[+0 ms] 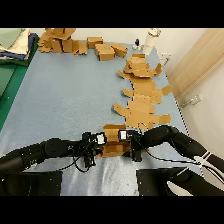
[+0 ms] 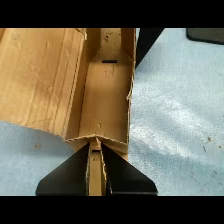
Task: Fold the box.
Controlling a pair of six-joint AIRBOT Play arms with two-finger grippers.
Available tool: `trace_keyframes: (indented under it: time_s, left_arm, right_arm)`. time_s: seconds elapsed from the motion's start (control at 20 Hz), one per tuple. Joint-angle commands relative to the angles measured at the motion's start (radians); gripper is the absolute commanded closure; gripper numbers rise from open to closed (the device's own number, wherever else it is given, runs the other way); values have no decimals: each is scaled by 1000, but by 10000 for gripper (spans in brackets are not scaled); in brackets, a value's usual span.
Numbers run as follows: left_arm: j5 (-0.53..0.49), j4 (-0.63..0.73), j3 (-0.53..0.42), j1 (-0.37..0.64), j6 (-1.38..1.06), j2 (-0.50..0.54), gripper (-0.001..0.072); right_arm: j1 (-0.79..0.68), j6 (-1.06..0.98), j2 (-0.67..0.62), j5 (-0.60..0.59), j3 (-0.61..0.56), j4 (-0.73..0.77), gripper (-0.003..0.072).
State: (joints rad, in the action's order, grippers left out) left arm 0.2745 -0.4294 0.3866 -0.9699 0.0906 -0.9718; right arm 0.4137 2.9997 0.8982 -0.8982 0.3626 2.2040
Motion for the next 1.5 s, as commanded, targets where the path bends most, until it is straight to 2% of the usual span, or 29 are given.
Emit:
trace_keyframes:
  time_s: [0.0, 0.3, 0.4, 0.45, 0.95, 1.25, 1.35, 1.45]
  left_arm:
    - [-40, 7, 1, -15, -5, -1, 603]
    - [-37, 7, 1, -16, -5, -1, 568]
    - [-39, 7, 1, -16, -5, -1, 139]
    - [-39, 7, 1, -16, -5, -1, 114]
    - [-39, 3, -8, -12, -5, -1, 116]
    - [25, 0, -57, -5, 7, 48, 127]
    - [34, -3, -60, -5, 7, 77, 431]
    - [32, -3, -60, -5, 7, 80, 435]
  right_arm:
    - [0, 2, 0, 0, 0, -1, 180]
    - [0, 2, 0, 0, 0, -1, 180]
    - [0, 2, 0, 0, 0, -1, 180]
    - [0, 2, 0, 0, 0, -1, 180]
    - [0, 2, 0, 0, 0, -1, 180]
    - [0, 2, 0, 0, 0, -1, 180]
    - [0, 2, 0, 0, 0, -1, 180]
    - [0, 2, 0, 0, 0, -1, 180]
